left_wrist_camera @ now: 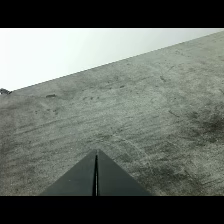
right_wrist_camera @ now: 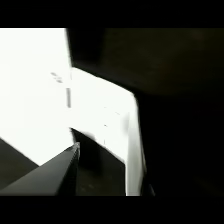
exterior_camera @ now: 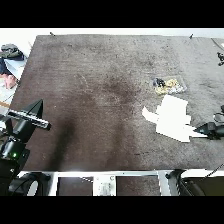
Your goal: Fold the box and place the chain.
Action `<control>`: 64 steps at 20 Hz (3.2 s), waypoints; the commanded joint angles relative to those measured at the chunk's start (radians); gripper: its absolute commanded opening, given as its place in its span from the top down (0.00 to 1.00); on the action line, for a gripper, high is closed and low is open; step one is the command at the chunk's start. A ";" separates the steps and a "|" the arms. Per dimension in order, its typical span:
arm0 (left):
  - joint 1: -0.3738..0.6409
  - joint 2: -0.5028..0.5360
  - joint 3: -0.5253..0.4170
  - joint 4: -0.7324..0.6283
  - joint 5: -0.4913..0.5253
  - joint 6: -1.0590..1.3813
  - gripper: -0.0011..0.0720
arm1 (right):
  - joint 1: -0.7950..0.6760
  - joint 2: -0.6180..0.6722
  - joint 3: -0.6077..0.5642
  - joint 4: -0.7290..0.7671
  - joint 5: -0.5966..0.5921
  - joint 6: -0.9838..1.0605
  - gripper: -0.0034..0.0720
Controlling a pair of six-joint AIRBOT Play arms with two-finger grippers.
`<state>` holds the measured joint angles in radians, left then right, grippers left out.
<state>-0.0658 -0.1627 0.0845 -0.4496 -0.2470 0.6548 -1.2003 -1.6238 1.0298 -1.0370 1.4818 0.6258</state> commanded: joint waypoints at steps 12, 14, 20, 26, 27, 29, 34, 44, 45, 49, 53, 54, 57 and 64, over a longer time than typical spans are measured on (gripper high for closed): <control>0.000 0.000 0.000 0.000 0.000 0.000 0.97 | 0.181 0.045 -0.144 0.334 0.154 -0.143 0.98; 0.000 0.000 0.000 0.000 0.000 0.000 0.97 | 0.314 0.095 -0.210 0.459 0.125 -0.163 0.98; 0.000 0.000 0.000 0.000 0.000 0.000 0.97 | 0.779 0.119 -0.236 0.723 -0.148 -0.157 0.98; 0.000 0.000 0.000 0.000 -0.005 0.000 0.97 | 1.026 0.118 -0.143 0.731 -0.438 -0.158 0.98; 0.000 0.000 0.000 0.000 -0.015 0.000 0.97 | 1.048 0.117 -0.129 0.727 -0.479 -0.159 0.98; 0.000 0.000 0.000 0.000 -0.034 0.000 0.97 | 1.075 0.105 -0.097 0.700 -0.535 -0.159 0.98; 0.000 0.000 0.000 0.001 -0.130 0.024 0.92 | 1.083 0.039 -0.054 0.686 -0.590 -0.209 0.98; 0.000 -0.246 0.167 0.000 -0.105 -0.049 0.09 | 1.083 -0.001 -0.043 0.720 -0.603 -0.316 0.98; 0.000 -0.340 0.221 0.001 -0.107 -0.056 0.09 | 1.083 -0.001 -0.043 0.720 -0.603 -0.316 0.98; 0.000 -0.721 0.468 0.166 -0.187 -0.246 0.09 | 1.083 -0.001 -0.043 0.720 -0.603 -0.320 0.98; 0.000 -1.071 0.795 0.645 -0.449 -0.726 0.09 | 1.083 -0.001 -0.043 0.719 -0.603 -0.321 0.98; 0.000 -1.159 0.890 0.740 -0.536 -0.827 0.09 | 1.083 -0.001 -0.043 0.720 -0.603 -0.333 0.98; 0.000 -1.385 1.159 0.887 -0.752 -1.025 0.09 | 1.083 -0.001 -0.043 0.720 -0.604 -0.342 0.98; -0.009 -1.727 1.595 0.950 -0.977 -1.190 0.09 | 1.083 -0.001 -0.043 0.720 -0.607 -0.354 0.98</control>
<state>-0.0685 -1.7641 1.5257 0.4500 -1.1172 -0.4473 -0.1184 -1.6241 0.9859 -0.3172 0.8745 0.2810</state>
